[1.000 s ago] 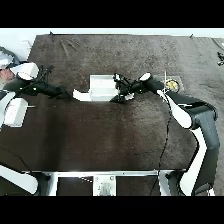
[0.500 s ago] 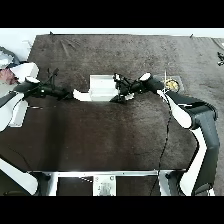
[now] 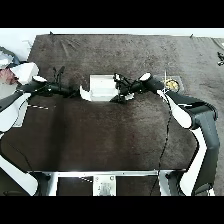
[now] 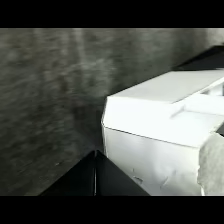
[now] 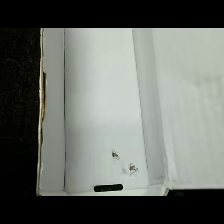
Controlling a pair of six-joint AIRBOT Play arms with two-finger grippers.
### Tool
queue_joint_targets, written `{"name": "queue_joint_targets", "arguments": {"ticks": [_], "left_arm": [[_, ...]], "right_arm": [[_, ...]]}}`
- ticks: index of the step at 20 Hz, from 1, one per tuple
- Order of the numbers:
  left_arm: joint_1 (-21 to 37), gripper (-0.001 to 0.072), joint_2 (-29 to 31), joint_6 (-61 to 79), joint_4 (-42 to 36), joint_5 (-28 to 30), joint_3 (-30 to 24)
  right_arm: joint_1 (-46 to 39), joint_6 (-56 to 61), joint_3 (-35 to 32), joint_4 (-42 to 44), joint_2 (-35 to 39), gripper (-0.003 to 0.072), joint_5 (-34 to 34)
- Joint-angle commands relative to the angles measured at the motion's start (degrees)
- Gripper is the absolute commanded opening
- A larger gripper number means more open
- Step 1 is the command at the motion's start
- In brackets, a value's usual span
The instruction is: Fold the box and place the chain.
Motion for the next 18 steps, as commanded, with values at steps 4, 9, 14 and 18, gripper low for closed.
{"name": "queue_joint_targets", "arguments": {"ticks": [4,9,14,18], "left_arm": [[-0.33,0.0318,0.22,1.03,-1.60,-3.39,2.21],[-1.99,0.0319,0.26,-0.24,-1.57,-2.16,2.29],[-3.45,0.0319,0.26,-0.55,0.20,-3.02,5.29],[-4.68,0.0319,0.31,-2.99,3.21,-3.80,7.15]], "right_arm": [[0.00,0.02,0.02,0.00,0.04,0.0119,0.02],[0.00,0.02,0.02,0.00,0.04,0.0119,0.00],[0.00,0.02,0.02,0.00,0.04,0.0119,0.02],[-0.02,0.02,0.02,0.00,0.04,0.0119,0.02]]}}
